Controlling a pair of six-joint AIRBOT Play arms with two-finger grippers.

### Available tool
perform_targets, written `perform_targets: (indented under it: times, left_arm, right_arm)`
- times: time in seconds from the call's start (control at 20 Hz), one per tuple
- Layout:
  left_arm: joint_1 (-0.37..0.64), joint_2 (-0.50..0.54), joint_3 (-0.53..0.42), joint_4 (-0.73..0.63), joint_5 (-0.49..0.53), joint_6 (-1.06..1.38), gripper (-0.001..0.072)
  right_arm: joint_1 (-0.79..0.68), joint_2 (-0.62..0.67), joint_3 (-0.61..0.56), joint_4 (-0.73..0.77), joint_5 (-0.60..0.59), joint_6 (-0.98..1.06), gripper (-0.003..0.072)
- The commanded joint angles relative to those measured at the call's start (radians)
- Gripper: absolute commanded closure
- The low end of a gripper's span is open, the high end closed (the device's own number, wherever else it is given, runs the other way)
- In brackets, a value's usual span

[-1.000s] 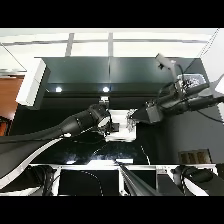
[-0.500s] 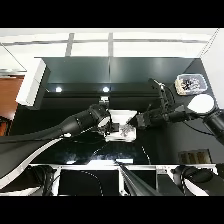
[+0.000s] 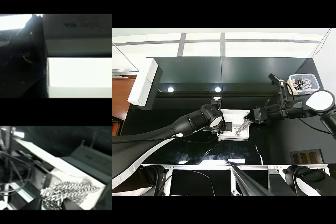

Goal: Fold the box and place the chain.

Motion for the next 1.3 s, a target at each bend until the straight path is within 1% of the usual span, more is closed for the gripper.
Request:
perform_targets:
  times: [0.0,0.1,0.15,0.2,0.25,0.35,0.45,0.55,0.65,0.8,0.85,0.9,0.95,1.0,1.1,1.25]
  left_arm:
    - [0.000,0.000,0.000,-0.005,0.032,0.000,0.0684]
    - [0.000,0.000,0.000,-0.005,0.031,0.000,0.0684]
    - [0.000,0.000,0.000,-0.005,0.031,0.000,0.0684]
    - [0.000,0.000,0.000,-0.005,0.031,0.000,0.0684]
    - [0.000,0.000,0.000,-0.005,0.031,0.000,0.0684]
    - [0.000,0.000,0.000,-0.005,0.031,0.000,0.0684]
    - [0.000,0.000,0.000,-0.005,0.031,0.000,0.0684]
    - [0.001,-0.001,0.000,-0.003,0.036,0.000,0.0684]
    - [0.001,-0.002,0.000,0.000,0.039,0.000,0.0684]
    - [0.001,-0.002,0.000,-0.034,0.031,0.000,0.0682]
    - [0.001,-0.002,0.004,-0.057,0.032,-0.011,0.0603]
    - [0.001,-0.002,0.016,-0.073,0.031,-0.011,0.0352]
    - [0.000,0.001,0.033,-0.077,0.025,-0.010,0.0198]
    - [0.000,0.006,0.054,-0.074,0.005,0.013,0.0174]
    - [0.000,0.037,0.095,-0.056,-0.050,0.154,0.0174]
    - [0.000,0.162,0.100,-0.015,-0.155,0.419,0.0174]
  right_arm:
    - [0.007,0.000,0.012,0.026,0.011,-0.008,0.0410]
    - [0.031,0.000,0.012,-0.022,0.010,0.011,0.0408]
    - [0.037,0.000,0.012,-0.045,0.010,0.014,0.0352]
    - [0.037,0.000,0.012,-0.065,0.010,0.022,0.0113]
    - [0.032,0.000,0.012,-0.075,0.010,0.023,0.0090]
    - [0.012,0.003,0.014,-0.079,0.016,0.023,0.0089]
    - [-0.044,0.022,0.040,-0.100,0.054,0.022,0.0090]
    - [-0.124,0.071,0.068,-0.152,0.086,0.022,0.0090]
    - [-0.204,0.133,0.070,-0.201,0.098,0.023,0.0090]
    - [-0.273,0.175,0.070,-0.240,0.151,0.022,0.0090]
    - [-0.278,0.179,0.070,-0.258,0.174,0.022,0.0090]
    - [-0.278,0.179,0.070,-0.277,0.190,0.023,0.0090]
    - [-0.278,0.179,0.070,-0.284,0.195,0.023,0.0090]
    - [-0.278,0.179,0.070,-0.283,0.194,0.023,0.0090]
    - [-0.278,0.179,0.070,-0.283,0.192,0.023,0.0090]
    - [-0.278,0.179,0.070,-0.287,0.193,0.023,0.0090]
